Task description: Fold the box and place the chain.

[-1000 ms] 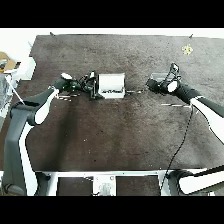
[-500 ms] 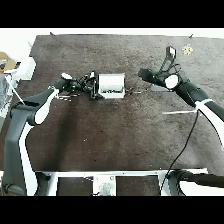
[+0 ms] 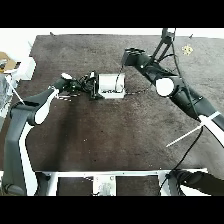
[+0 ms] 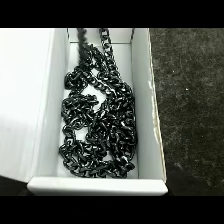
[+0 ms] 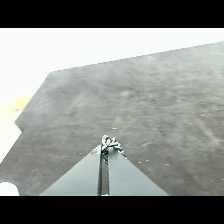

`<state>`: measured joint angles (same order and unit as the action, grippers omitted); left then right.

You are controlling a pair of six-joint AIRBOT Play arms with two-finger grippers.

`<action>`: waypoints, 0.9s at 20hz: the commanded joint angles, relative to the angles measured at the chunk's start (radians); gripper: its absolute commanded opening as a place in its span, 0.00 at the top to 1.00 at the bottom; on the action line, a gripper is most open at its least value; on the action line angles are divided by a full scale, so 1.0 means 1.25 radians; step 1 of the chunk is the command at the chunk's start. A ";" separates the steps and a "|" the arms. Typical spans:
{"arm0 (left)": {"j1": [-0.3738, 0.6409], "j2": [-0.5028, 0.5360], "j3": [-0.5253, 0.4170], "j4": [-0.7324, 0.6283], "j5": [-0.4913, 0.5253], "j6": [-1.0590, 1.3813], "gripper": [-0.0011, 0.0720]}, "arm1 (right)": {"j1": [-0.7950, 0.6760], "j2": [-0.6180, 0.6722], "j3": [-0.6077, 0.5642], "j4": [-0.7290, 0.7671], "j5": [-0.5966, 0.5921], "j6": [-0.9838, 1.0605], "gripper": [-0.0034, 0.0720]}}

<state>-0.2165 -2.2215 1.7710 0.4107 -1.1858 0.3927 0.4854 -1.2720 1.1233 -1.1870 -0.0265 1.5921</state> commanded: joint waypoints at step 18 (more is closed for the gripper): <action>0.000 0.000 0.000 0.000 0.000 0.000 0.61 | -0.069 -0.201 0.001 -0.018 0.287 0.000 0.55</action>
<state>-0.2165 -2.2215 1.7710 0.4107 -1.1858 0.3927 0.4618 -1.5120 1.1252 -1.1828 0.2066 1.5925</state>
